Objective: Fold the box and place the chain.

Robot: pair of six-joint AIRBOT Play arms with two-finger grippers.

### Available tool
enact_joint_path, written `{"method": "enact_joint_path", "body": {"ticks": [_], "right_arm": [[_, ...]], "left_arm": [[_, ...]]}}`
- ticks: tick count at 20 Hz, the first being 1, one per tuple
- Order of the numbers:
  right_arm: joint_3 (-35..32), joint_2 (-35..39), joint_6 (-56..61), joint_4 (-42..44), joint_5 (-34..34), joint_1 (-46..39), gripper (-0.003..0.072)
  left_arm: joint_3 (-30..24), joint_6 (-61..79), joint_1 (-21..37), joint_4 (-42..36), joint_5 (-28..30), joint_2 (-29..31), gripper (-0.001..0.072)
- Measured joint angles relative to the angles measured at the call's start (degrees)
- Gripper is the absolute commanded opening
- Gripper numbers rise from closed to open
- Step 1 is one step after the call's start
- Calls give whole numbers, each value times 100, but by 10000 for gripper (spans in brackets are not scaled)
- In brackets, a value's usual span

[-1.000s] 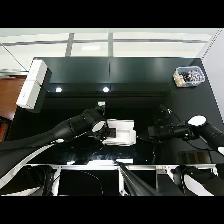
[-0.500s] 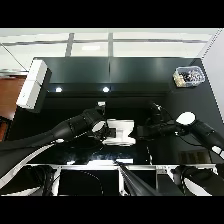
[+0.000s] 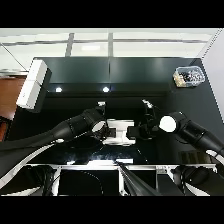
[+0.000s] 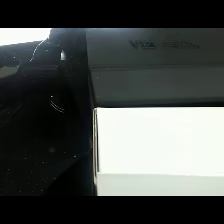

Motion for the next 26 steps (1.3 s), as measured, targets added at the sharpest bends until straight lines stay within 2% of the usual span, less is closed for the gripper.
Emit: {"method": "enact_joint_path", "body": {"ticks": [1, 3, 10, 12, 17, 19, 26], "right_arm": [[37, -11, 245, -151, 13, 105, 415], [103, -50, 533, -378, 24, 249, 358], [348, -341, 894, -713, 59, 509, 357], [437, -485, 1019, -863, 98, 634, 328], [863, -935, 1585, -1491, 483, 894, 318], [984, -1078, 1764, -1659, 664, 979, 241], [1117, -1353, 2118, -1884, 846, 1132, 241]], "left_arm": [[-2, 0, 0, 7, 7, 0, 31], [0, 4, 0, 11, 59, 0, 31], [-2, 0, 0, 15, 101, 0, 31], [0, -2, 0, 15, 101, 0, 31], [-2, -7, 0, 13, 109, 0, 31], [-2, -4, 0, 11, 109, 0, 31], [-2, -2, 0, 11, 101, 0, 31]]}}
